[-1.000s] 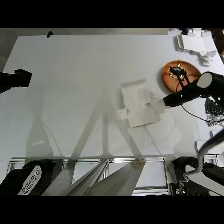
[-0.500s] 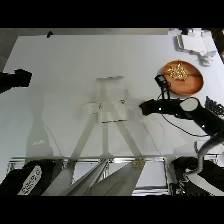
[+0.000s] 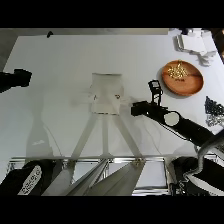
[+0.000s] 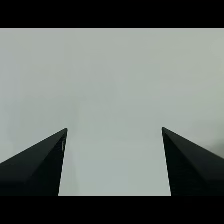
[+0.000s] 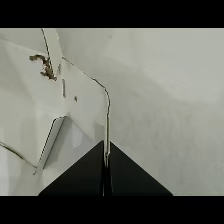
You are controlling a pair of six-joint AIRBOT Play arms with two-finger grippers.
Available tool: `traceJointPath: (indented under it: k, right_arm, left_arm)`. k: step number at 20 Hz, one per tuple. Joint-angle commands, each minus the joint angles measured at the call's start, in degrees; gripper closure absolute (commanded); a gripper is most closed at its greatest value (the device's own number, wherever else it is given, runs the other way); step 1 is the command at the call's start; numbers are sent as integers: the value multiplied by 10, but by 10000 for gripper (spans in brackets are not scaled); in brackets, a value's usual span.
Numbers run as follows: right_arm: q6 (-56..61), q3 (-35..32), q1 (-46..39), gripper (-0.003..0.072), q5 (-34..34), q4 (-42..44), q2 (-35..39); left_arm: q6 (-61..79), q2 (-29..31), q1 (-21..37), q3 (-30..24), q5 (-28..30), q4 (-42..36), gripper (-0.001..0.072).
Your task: Fold the box and place the chain.
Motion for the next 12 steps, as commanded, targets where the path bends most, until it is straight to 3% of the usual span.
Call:
traceJointPath:
  k: [1, 12]
  right_arm:
    - [20, -12, 11, 679, -26, 0, -1]
    - [19, -12, 11, 677, -27, 0, -1]
  left_arm:
    - [0, 0, 0, 1, 1, -7, 65]
    - [5, -2, 0, 1, -21, -63, 69]
